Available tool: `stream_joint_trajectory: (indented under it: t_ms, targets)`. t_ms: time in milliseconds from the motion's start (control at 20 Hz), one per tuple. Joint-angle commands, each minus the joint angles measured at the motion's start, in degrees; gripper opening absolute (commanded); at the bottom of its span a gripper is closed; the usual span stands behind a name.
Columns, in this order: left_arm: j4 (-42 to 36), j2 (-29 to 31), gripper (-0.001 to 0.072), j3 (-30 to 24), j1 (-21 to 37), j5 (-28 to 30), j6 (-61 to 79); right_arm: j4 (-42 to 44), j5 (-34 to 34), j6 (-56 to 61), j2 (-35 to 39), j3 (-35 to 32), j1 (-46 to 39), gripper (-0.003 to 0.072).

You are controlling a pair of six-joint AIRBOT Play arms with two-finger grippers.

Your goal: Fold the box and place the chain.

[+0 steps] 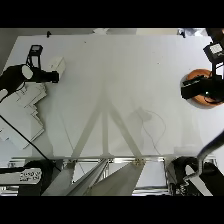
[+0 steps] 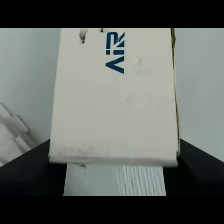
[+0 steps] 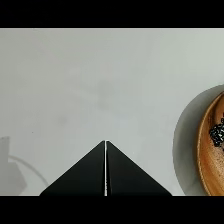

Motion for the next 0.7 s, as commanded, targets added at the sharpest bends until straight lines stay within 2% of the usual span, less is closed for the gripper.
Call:
stream_joint_trajectory:
  t_ms: [0,50,100,150,250,350,500,650]
  targets:
    - [0.24,-4.46,0.0191,0.00,0.09,0.37,-0.17,0.02,0.02,0.00,0.04,0.02,-0.04,0.0013]
    - [0.24,-4.50,0.0426,0.00,0.09,0.85,-0.17,0.02,0.02,0.00,0.04,0.02,-0.04,0.0013]
    - [0.24,-4.35,0.0574,0.00,0.09,0.98,-0.20,0.02,0.02,0.00,0.04,0.02,-0.04,0.0013]
    - [0.22,-3.82,0.0607,0.00,0.09,0.37,0.02,0.02,0.02,0.00,0.04,0.02,-0.04,0.0013]
    - [0.22,-1.51,0.0609,0.00,0.09,-2.21,2.60,0.02,0.02,0.02,0.04,0.02,-0.04,0.0013]
    - [0.24,1.95,0.0653,0.00,0.09,-5.18,4.87,0.02,0.02,0.02,0.04,0.02,-0.04,0.0013]
    - [-0.20,8.41,0.0659,0.00,0.09,-8.04,6.38,0.02,0.02,0.00,0.04,0.02,-0.04,0.0013]
    - [-0.81,16.48,0.0658,0.00,0.04,-7.65,6.47,0.02,0.02,0.00,0.04,0.02,-0.04,0.0013]
